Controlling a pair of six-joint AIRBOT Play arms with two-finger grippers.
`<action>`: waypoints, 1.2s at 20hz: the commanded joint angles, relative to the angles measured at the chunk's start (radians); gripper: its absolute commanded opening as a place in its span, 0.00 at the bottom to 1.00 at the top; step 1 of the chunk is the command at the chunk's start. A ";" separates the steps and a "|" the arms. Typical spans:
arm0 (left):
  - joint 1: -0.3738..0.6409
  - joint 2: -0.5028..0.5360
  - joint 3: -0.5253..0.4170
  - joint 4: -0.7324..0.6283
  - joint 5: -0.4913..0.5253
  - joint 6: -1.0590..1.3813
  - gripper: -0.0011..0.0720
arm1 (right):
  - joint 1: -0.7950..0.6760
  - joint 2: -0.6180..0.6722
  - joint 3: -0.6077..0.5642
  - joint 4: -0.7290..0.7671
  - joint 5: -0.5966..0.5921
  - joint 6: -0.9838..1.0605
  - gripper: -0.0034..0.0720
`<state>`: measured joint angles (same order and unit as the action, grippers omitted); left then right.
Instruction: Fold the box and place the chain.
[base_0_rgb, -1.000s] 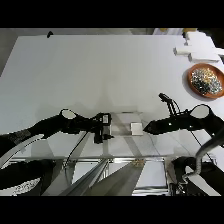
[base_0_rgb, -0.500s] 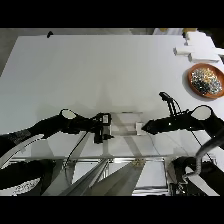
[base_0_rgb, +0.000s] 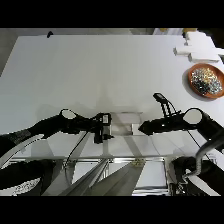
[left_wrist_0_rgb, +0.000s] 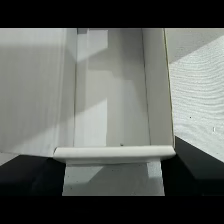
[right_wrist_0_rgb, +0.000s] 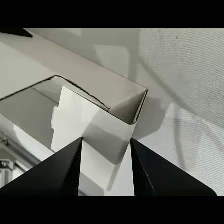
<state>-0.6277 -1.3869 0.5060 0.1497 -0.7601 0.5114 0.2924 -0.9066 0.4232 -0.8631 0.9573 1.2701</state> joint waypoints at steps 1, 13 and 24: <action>0.000 0.000 0.000 0.000 0.000 0.000 0.39 | 0.070 0.000 0.040 -0.081 -0.047 0.126 0.49; 0.000 0.000 0.001 0.000 0.000 0.000 0.39 | 0.264 -0.006 0.079 -0.320 -0.135 0.591 0.49; 0.000 0.000 0.000 0.000 0.000 0.000 0.39 | 0.416 -0.135 0.167 -0.480 -0.072 0.750 0.49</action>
<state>-0.6277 -1.3869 0.5060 0.1501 -0.7597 0.5121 0.6651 -0.9890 0.5678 -1.3109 0.8665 1.9919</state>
